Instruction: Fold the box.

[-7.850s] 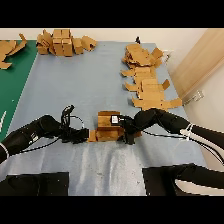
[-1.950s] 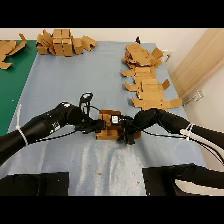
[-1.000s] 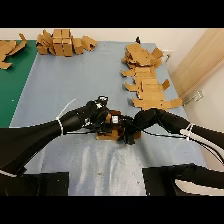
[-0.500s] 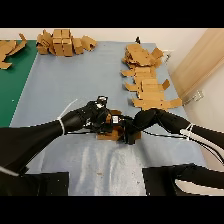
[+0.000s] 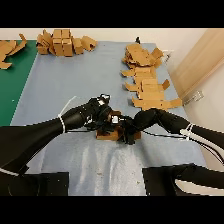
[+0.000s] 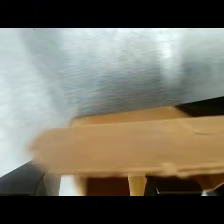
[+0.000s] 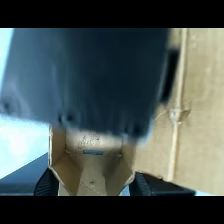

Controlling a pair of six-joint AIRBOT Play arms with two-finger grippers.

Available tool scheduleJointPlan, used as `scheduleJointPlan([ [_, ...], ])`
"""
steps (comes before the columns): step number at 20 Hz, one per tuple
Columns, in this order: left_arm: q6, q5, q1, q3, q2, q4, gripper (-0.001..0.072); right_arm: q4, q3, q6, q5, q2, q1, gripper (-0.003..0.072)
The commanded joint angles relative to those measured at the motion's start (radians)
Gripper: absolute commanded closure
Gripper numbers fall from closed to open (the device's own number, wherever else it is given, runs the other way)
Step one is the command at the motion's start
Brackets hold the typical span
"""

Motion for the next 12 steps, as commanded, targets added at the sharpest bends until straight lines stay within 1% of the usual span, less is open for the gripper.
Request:
scheduleJointPlan([
  [1, 0.001, -0.058, 0.005, 0.014, 0.023, 0.046, 0.0134, 0.001, 0.001, 0.000, -0.001, 0.000, 0.000, 0.0192],
  [7, 0.000, -0.105, 0.024, 0.014, 0.132, 0.088, 0.0134, 0.000, 0.001, 0.001, -0.001, 0.000, 0.000, 0.0192],
  [10, 0.000, -0.107, 0.026, 0.014, 0.160, 0.099, 0.0134, 0.000, 0.001, 0.001, -0.001, 0.000, 0.000, 0.0192],
  [12, 0.000, -0.127, 0.026, 0.014, 0.161, 0.103, 0.0135, 0.000, 0.001, 0.001, -0.001, 0.000, 0.000, 0.0192],
])
